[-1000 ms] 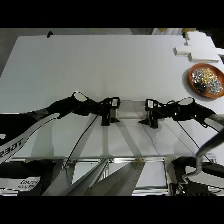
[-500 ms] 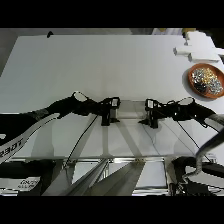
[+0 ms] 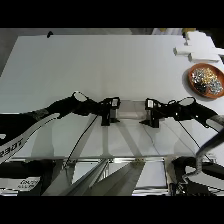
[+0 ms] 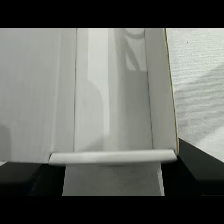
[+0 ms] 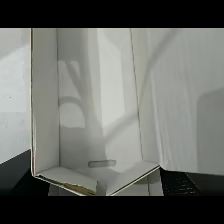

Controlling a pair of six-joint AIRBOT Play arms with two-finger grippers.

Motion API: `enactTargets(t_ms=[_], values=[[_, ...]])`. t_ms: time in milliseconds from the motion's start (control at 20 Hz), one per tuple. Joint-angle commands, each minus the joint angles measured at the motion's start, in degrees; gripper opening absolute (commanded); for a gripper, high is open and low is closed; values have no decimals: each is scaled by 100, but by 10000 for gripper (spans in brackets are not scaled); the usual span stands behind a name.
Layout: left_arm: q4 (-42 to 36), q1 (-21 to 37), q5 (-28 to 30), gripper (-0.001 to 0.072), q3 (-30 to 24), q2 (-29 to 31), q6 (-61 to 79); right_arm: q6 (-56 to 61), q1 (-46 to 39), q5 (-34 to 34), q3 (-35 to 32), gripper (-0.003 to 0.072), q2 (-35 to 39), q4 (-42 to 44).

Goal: Fold the box and place the chain.

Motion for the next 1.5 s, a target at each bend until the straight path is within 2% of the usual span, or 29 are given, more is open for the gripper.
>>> enactTargets(t_ms=[0, 150, 350, 550, 650, 700, 750, 800, 850, 950, 1100, 1300, 1450], values=[[0, -4, 4, 39, 2, -2, 2, 874, -2, -74, 0, 698, 262, -741], [0, -4, 4, 39, 2, -2, 2, 1644, -2, -94, 0, 639, 627, -1473], [-2, -4, 4, 39, 2, -2, 2, 2614, -2, 22, 0, 639, 1279, -2385], [-2, -4, 4, 39, 2, -2, 2, 2846, -2, 173, 0, 638, 2251, -2422], [-2, -4, 7, 39, 2, -2, 2, 2850, 0, 330, 0, 637, 2695, -2094], [0, -4, 2, 39, 2, -2, 2, 2839, 0, 470, 0, 578, 2826, -1665], [-2, -4, 4, 39, 2, -2, 2, 2796, 0, 632, 0, 384, 2876, -1222], [0, -4, 4, 39, 2, -2, 2, 2664, 7, 796, 0, 121, 2874, -758], [0, -4, 4, 39, 2, -2, 2, 2524, 4, 916, 0, 13, 2859, -332], [0, -4, 4, 39, 2, -2, 2, 2317, 4, 874, 0, 14, 2817, 319], [-2, -4, 4, 39, 2, -2, 2, 2317, 4, 463, 0, 14, 2437, 1095], [0, -4, 4, 39, 2, -2, 2, 2317, 4, -321, 0, 14, 1316, 2020], [0, -4, 4, 39, 2, -2, 2, 2326, 4, -739, 0, 14, 498, 2035]])
